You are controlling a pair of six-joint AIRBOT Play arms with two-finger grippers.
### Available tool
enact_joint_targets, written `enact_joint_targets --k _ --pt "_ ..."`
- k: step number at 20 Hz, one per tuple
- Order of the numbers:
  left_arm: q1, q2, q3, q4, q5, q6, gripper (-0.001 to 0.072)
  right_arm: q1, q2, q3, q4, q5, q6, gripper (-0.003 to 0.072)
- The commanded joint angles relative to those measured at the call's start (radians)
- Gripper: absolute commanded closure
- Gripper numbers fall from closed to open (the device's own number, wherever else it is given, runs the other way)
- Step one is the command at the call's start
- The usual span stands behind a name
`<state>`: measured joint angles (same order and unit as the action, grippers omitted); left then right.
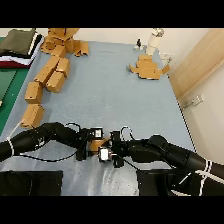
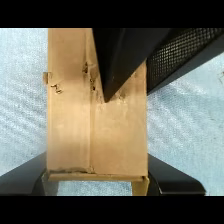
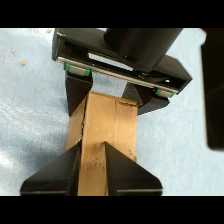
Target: Fold the box.
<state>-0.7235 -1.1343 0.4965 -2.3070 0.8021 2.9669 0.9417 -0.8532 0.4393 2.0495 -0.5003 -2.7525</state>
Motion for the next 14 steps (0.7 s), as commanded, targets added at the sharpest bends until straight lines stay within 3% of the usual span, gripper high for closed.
enact_joint_targets --k 1,9,10,12,14 --pt "0.000 0.000 0.001 -0.001 0.000 -0.001 0.0243 0.001 0.035 0.000 -0.023 -0.004 0.029 0.0381" --pt "0.000 0.000 0.001 -0.001 0.000 -0.001 0.0243 0.002 0.176 0.000 -0.142 -0.036 0.321 0.0392" --pt "0.000 0.000 0.001 -0.001 0.000 -0.001 0.0243 0.002 0.198 0.000 -0.096 -0.088 0.442 0.0423" --pt "0.000 0.000 0.001 -0.001 0.000 -0.001 0.0243 0.002 0.218 -0.002 -0.010 -0.259 0.803 0.0681" --pt "0.000 0.000 0.001 -0.001 0.000 -0.001 0.0243 0.002 0.217 -0.042 0.060 -0.370 1.127 0.0684"
